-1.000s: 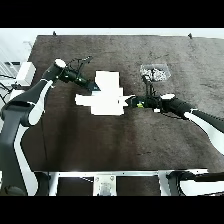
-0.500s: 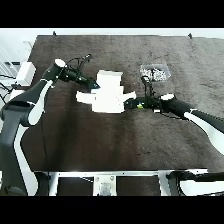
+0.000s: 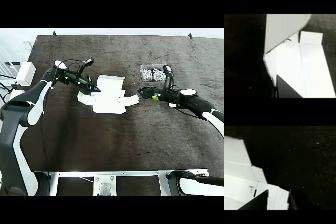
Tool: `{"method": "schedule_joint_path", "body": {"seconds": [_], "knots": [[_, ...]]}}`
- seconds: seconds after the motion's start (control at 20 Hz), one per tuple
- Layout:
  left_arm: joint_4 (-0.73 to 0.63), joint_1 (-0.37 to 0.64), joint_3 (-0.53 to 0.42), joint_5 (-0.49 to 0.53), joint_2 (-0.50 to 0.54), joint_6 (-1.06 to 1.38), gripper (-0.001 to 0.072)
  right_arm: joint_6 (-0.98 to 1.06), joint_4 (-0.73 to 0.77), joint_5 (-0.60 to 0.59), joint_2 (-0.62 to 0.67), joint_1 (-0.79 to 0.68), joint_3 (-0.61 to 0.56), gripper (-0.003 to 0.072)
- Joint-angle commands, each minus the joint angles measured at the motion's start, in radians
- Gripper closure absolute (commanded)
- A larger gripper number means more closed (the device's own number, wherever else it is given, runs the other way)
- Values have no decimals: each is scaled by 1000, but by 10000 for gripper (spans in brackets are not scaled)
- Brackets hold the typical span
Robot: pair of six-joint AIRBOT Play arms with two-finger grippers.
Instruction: Fold the box and place the chain.
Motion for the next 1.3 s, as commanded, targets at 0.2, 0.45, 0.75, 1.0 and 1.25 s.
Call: {"method": "schedule_joint_path", "body": {"seconds": [0.2, 0.45, 0.75, 1.0, 1.25], "knots": [[-179, 15, -286, 90, 110, 406, 697, 0, -2, 56, 16, -47, 0, 339], [-205, 11, -371, 147, 113, 570, 695, 0, -2, 56, 15, -45, -13, 339], [-202, 11, -379, 169, 111, 696, 693, 0, -1, 55, 15, -40, -21, 339], [-202, 11, -381, 190, 104, 708, 693, -1, -2, 55, 15, -40, -24, 338], [-213, 11, -385, 188, 82, 708, 692, -27, -2, 55, 15, -40, -24, 338]]}}
